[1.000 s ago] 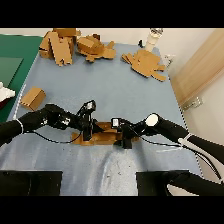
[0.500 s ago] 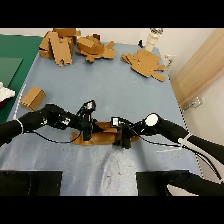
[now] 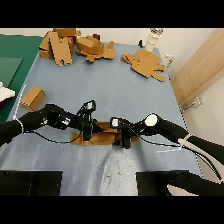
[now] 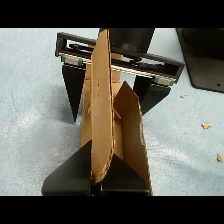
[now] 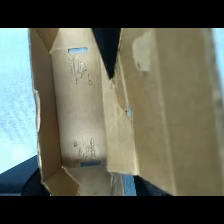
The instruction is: Fold the box.
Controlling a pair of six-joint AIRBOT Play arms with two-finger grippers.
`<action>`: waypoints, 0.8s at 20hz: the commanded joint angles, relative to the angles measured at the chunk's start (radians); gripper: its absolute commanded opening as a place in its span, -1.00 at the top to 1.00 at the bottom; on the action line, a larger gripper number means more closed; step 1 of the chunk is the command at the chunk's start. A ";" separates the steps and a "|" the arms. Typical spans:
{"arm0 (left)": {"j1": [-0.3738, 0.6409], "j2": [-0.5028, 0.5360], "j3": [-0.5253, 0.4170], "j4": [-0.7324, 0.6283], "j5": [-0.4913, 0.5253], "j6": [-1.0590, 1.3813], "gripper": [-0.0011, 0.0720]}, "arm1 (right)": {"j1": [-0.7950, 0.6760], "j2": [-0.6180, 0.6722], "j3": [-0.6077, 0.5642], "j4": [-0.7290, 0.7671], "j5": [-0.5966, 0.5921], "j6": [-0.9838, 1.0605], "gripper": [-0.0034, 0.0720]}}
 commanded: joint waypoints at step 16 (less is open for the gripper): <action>0.000 0.001 0.001 -0.002 0.000 0.000 0.93 | 0.010 0.000 -0.022 0.035 -0.034 -0.124 -1.00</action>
